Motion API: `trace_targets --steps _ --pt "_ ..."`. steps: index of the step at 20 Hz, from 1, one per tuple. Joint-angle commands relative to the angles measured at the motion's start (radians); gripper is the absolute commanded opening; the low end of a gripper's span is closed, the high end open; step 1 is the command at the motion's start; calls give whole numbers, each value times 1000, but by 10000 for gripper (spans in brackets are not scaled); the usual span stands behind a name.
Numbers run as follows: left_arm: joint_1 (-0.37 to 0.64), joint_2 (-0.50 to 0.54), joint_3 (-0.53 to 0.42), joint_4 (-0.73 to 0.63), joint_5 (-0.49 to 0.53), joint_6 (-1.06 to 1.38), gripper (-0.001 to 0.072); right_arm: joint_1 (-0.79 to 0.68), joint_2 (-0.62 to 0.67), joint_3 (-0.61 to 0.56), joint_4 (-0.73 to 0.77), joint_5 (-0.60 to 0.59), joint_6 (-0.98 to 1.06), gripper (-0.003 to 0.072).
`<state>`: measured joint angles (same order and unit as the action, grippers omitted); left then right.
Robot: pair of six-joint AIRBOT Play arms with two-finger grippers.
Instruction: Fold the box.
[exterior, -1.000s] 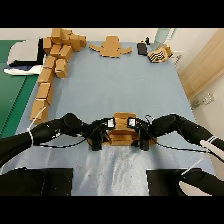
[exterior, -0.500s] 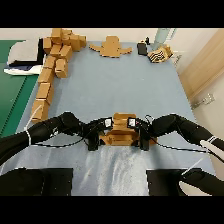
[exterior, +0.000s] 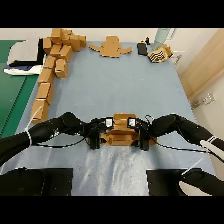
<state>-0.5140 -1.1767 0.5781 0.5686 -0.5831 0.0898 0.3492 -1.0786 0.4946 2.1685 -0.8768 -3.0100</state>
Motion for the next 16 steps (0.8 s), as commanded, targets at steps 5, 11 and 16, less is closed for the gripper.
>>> trace_targets --steps 5,11,16 --pt "-29 -1 1 -53 42 36 174 0 0 1 0 0 0 465" --pt "-54 -4 1 -199 88 162 174 0 0 1 0 0 0 464" --pt "-74 -43 14 -215 78 164 174 0 0 1 0 0 0 464"
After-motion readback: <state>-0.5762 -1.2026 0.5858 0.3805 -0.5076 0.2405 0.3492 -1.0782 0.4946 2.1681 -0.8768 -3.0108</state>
